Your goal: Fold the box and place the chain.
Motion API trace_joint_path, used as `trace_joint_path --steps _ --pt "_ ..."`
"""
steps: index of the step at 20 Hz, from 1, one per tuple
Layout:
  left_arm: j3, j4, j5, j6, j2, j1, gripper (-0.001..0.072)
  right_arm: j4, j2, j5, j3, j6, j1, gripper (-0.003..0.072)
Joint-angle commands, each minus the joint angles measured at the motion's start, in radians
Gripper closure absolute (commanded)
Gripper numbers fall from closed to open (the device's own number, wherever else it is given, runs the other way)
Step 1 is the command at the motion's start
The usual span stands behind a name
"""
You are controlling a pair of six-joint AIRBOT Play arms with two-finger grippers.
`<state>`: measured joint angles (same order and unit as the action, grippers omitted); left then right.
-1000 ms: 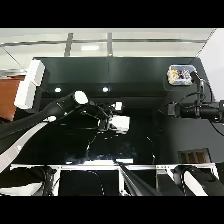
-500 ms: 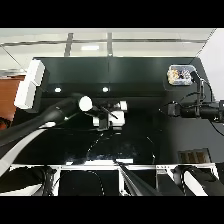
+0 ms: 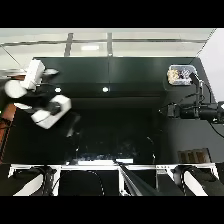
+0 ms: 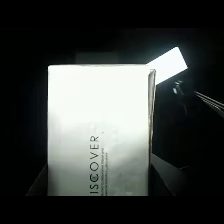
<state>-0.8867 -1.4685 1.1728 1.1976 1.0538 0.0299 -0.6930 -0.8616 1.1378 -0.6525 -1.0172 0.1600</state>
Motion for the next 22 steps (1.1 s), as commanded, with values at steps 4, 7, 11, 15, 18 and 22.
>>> trace_joint_path --steps 4,7,11,15,18,22 --pt "0.057 -0.035 0.139 0.081 -0.049 0.612 0.0377 0.000 0.001 -0.018 0.008 0.019 0.000 0.0664" --pt "0.070 -0.027 0.066 0.078 -0.037 0.799 0.0377 0.003 0.001 -0.033 0.008 0.019 0.000 0.0664" --pt "0.074 0.043 -0.065 -0.220 -0.026 0.816 0.0378 0.011 0.001 -0.052 0.008 0.014 0.000 0.0664" --pt "0.103 0.084 -0.221 -0.333 -0.018 0.766 0.0377 0.047 0.001 -0.065 0.008 -0.026 0.000 0.0664" --pt "0.104 0.182 -0.222 -0.408 0.034 0.739 0.0377 0.054 0.001 -0.066 0.008 -0.026 0.000 0.0664" --pt "0.108 0.288 -0.242 -0.436 0.096 0.729 0.0378 0.054 0.001 -0.070 0.008 -0.026 0.000 0.0664"
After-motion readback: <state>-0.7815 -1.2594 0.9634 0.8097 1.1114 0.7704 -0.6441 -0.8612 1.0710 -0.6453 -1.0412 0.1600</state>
